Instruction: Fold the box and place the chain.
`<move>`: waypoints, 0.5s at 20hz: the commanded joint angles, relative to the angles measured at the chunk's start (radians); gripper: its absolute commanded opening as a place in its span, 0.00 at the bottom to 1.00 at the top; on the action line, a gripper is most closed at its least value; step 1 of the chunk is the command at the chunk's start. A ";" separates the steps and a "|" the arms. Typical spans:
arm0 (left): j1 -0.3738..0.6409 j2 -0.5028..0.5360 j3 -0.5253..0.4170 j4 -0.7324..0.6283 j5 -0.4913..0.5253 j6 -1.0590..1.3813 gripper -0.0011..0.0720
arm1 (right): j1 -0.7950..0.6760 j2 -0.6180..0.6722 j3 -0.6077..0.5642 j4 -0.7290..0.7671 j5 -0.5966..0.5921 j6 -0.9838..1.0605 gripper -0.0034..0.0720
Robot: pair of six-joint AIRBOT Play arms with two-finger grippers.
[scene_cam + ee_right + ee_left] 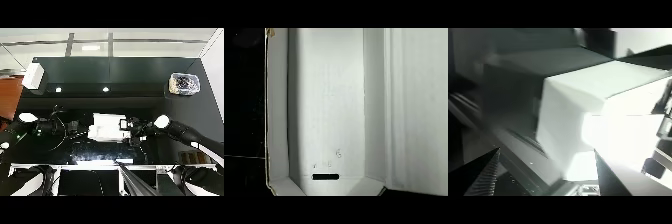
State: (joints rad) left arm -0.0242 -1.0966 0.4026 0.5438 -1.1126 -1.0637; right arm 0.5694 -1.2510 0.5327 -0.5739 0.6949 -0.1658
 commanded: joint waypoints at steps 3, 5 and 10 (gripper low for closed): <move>-0.051 0.000 0.030 -0.003 -0.016 -0.022 0.94 | 0.000 -0.001 0.001 0.000 0.000 0.000 0.31; -0.087 0.000 0.031 -0.003 0.005 -0.031 0.93 | 0.000 -0.001 0.001 0.000 0.000 0.000 0.31; -0.130 0.000 0.042 -0.005 0.010 -0.044 0.77 | 0.000 -0.001 0.001 0.000 0.000 0.000 0.31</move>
